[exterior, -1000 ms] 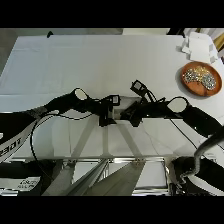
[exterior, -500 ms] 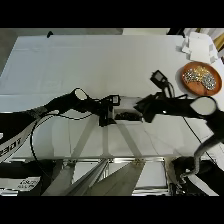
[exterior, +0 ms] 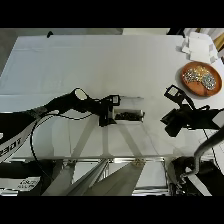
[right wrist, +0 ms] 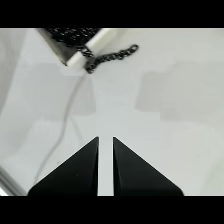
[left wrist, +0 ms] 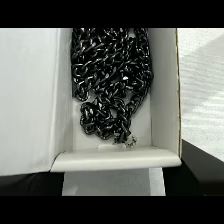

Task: Fold the box and place the chain.

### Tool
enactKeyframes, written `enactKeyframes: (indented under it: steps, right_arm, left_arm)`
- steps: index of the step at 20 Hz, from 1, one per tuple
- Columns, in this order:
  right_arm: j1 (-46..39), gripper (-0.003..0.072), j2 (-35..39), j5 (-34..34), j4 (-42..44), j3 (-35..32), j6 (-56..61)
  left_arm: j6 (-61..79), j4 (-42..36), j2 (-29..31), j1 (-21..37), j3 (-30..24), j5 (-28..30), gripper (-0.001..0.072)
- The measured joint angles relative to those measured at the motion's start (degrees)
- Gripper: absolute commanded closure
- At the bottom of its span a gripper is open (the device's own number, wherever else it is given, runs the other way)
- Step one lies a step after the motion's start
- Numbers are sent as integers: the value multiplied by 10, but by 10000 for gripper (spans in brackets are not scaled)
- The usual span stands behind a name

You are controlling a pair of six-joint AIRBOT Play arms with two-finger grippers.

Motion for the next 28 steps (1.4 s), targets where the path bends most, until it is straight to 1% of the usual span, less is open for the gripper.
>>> enactKeyframes:
  steps: [4, 7, 10, 13, 14, 15, 16, 18, 22, 25, 28]
  right_arm:
    - [-2, 677, -7, -70, -3, -41, 4]
    - [-3, 677, -40, -108, 11, -59, -33]
    - [-3, 677, -88, -125, 54, -66, -144]
    - [-3, 673, -137, -127, 104, -69, -316]
    - [-3, 583, -153, -127, 120, -70, -371]
    - [-3, 464, -167, -129, 133, -70, -416]
    - [-3, 446, -181, -132, 144, -70, -456]
    - [-3, 446, -207, -146, 158, -70, -507]
    - [-1, 446, -243, -179, 192, -70, -570]
    - [8, 447, -258, -196, 222, -70, -614]
    - [14, 449, -264, -214, 235, -70, -634]
  left_arm:
    - [0, 0, 0, 0, 0, 0, 437]
    - [0, 0, 0, 0, 0, 0, 437]
    - [0, 0, 0, 0, 0, 0, 437]
    - [0, 0, 0, 0, 0, 0, 437]
    - [0, 0, 0, 0, 0, 0, 437]
    - [0, 0, 0, 0, 0, 0, 437]
    - [0, 0, 0, 0, 0, 0, 437]
    - [0, 0, 0, 0, 0, 0, 437]
    - [0, 0, 0, 0, 0, 0, 437]
    - [0, 0, 0, 0, 0, 0, 437]
    - [0, 0, 0, 0, 0, 0, 437]
